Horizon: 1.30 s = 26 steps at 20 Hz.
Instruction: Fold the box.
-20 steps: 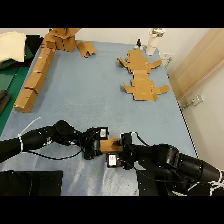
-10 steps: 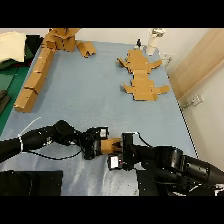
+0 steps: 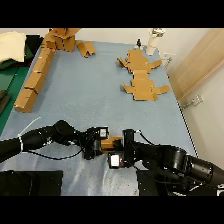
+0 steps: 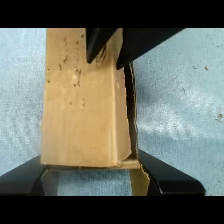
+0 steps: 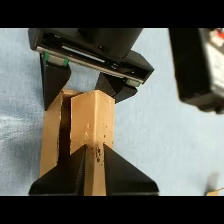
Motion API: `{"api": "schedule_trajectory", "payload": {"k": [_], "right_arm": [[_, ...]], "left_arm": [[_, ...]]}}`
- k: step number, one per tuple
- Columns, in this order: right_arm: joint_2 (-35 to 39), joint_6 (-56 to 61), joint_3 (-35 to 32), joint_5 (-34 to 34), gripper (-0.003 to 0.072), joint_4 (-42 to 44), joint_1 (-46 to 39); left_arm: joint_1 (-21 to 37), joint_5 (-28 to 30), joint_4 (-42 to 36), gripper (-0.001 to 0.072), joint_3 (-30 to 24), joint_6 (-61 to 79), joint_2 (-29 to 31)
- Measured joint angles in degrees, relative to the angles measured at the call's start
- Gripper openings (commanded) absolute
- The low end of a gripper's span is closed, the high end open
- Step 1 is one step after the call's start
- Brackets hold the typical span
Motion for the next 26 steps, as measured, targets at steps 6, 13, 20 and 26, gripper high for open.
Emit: {"api": "schedule_trajectory", "payload": {"k": [6, 13, 20, 26], "right_arm": [[-1.81, 0.37, 0.07, -0.26, 0.016, 0.72, 0.0], [-3.89, 0.39, 0.11, -1.03, 0.016, 4.92, 0.02], [0.2, 0.55, 0.26, -4.11, 0.0185, 7.26, 0.02], [6.6, 26.34, 1.9, -13.4, 0.0001, 7.93, -0.59]], "left_arm": [[0.0, 0.0, -0.02, 0.052, 0.0, -0.02, 0.0], [0.0, -0.09, 0.0, 0.052, 0.0, 0.0, 0.0], [0.0, -0.13, 0.0, 0.052, 0.0, 0.04, 0.0], [0.0, -0.07, 0.0, 0.052, 0.0, 0.02, 0.0]]}}
